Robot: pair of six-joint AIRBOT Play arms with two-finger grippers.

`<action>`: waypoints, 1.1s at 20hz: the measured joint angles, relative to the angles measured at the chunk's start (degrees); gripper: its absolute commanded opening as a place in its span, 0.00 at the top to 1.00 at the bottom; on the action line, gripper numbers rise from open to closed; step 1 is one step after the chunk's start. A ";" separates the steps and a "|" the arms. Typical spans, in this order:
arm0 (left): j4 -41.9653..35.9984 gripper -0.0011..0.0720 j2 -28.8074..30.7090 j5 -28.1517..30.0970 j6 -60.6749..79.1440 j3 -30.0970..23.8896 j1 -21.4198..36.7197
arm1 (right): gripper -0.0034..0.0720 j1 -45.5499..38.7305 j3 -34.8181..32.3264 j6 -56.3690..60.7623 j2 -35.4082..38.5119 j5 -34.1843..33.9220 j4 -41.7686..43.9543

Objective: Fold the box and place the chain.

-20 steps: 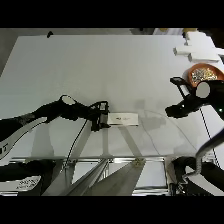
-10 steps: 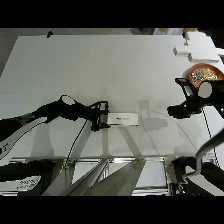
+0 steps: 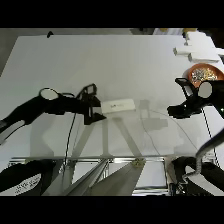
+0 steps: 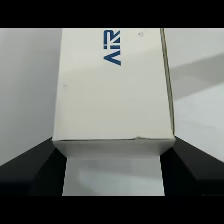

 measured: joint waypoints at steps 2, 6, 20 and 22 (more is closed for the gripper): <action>5.92 0.64 6.95 -0.52 -8.63 0.00 4.94 | 0.93 0.00 0.00 0.00 0.00 0.00 0.00; 20.57 0.64 17.99 0.66 -23.98 0.00 15.10 | 0.93 0.00 0.00 0.00 0.02 0.02 0.00; 42.53 0.58 14.80 0.57 -58.05 -0.04 38.95 | 0.93 0.00 0.00 0.00 0.04 0.00 0.02; 43.95 0.29 12.72 -0.39 -60.67 -0.04 39.36 | 0.93 0.00 0.00 0.00 0.04 0.00 0.00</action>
